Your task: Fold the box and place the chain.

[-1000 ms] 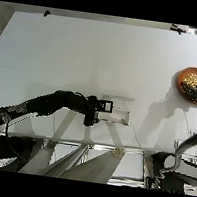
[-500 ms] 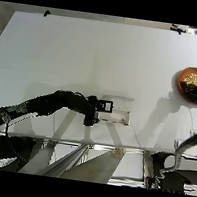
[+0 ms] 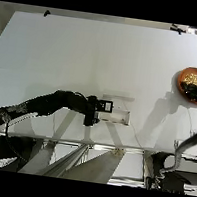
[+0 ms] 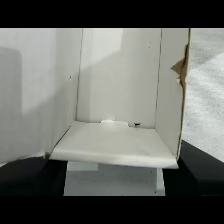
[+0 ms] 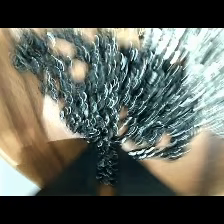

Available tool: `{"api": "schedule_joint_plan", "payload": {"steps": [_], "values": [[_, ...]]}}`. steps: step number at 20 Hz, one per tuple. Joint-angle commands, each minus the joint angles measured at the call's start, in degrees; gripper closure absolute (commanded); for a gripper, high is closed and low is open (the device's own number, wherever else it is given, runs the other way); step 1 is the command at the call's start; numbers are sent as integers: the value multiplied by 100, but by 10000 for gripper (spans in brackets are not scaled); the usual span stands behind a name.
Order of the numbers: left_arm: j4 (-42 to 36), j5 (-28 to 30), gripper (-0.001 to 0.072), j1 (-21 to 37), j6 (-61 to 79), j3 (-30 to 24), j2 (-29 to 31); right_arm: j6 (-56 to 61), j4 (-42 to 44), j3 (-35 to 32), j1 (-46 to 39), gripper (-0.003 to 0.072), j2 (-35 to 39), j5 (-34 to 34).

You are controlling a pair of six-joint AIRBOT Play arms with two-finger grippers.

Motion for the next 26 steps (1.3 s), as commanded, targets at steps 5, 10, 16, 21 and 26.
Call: {"api": "schedule_joint_plan", "payload": {"steps": [5, 10, 16, 21, 26], "values": [[0, 0, 433, 2, 2, 4, 2, -94, 22, 9, -2, 683, 1613, 57], [2, 0, 433, 2, 2, 4, 2, -518, 79, 9, -2, 167, 1657, 120], [2, 2, 433, 2, 2, 4, 2, -575, 59, 9, -2, 122, 407, 81], [2, 2, 433, 2, 0, 4, 2, -577, 74, 9, -2, 122, -372, -33], [2, 0, 433, 2, 2, 4, 2, -586, 72, 9, -2, 262, -619, -42]]}}
